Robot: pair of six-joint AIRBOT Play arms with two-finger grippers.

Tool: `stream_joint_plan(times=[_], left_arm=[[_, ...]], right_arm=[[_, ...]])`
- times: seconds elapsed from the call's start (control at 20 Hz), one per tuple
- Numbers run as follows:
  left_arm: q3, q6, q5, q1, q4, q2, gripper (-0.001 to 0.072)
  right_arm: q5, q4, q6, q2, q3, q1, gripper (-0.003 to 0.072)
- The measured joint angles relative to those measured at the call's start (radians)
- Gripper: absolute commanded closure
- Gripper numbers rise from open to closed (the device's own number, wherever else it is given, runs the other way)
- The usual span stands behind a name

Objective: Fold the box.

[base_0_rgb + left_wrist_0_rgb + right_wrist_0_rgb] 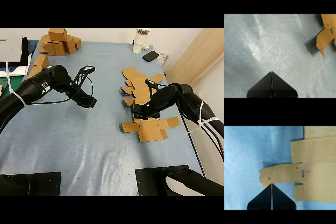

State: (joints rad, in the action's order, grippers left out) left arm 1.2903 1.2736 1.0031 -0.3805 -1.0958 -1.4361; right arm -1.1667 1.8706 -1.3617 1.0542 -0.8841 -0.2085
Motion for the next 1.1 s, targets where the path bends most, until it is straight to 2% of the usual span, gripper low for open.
stream_joint_plan(times=[0.5,0.9,1.0,1.1], left_arm=[[0.0,0.0,0.0,0.0,0.0,0.0,0.0693],[0.0,0.0,-0.005,0.0,-0.001,-0.001,0.0693],[0.0,0.0,-0.032,0.0,0.001,-0.002,0.0693],[0.0,0.0,-0.059,0.0,0.0,-0.002,0.0693]], right_arm=[[0.004,0.01,0.002,-0.001,0.0,-0.004,0.0682],[0.055,0.007,0.003,0.005,-0.003,-0.004,0.0681],[0.06,-0.13,0.022,0.021,-0.023,0.021,0.0682],[0.05,-0.355,0.052,0.042,-0.051,0.085,0.0678]])
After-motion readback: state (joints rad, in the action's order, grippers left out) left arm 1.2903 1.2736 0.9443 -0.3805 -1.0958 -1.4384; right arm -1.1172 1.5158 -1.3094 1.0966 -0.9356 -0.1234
